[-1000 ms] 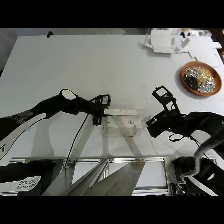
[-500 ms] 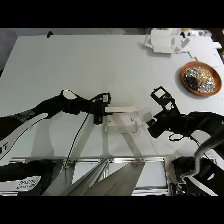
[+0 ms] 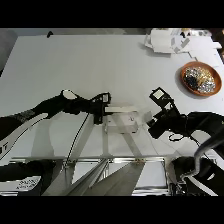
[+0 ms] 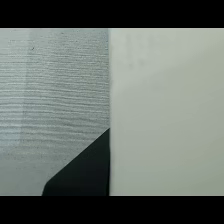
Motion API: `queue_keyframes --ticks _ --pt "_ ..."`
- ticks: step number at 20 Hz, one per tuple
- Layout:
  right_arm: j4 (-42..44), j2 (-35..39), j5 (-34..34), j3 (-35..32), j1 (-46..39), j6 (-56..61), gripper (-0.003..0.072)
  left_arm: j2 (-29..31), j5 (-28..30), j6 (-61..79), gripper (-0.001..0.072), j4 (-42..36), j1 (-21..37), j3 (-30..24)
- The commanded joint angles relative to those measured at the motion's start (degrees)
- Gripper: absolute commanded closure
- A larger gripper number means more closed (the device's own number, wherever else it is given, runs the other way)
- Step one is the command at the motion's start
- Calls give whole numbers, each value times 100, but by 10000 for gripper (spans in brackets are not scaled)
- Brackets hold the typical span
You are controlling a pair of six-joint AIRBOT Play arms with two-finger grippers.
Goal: Fold the box and place the chain.
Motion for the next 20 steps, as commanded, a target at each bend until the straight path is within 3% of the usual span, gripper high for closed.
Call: queue_keyframes --ticks 1,16,20 --pt "4 -4 2 2 2 -87 272 -4 -17 0 698 -15 -2 -2" --pt "48 -4 -9 0 2 -726 274 20 -66 -245 708 -9 -2 7" --pt "48 -4 -2 2 2 -791 274 20 -219 -702 709 540 -2 184"
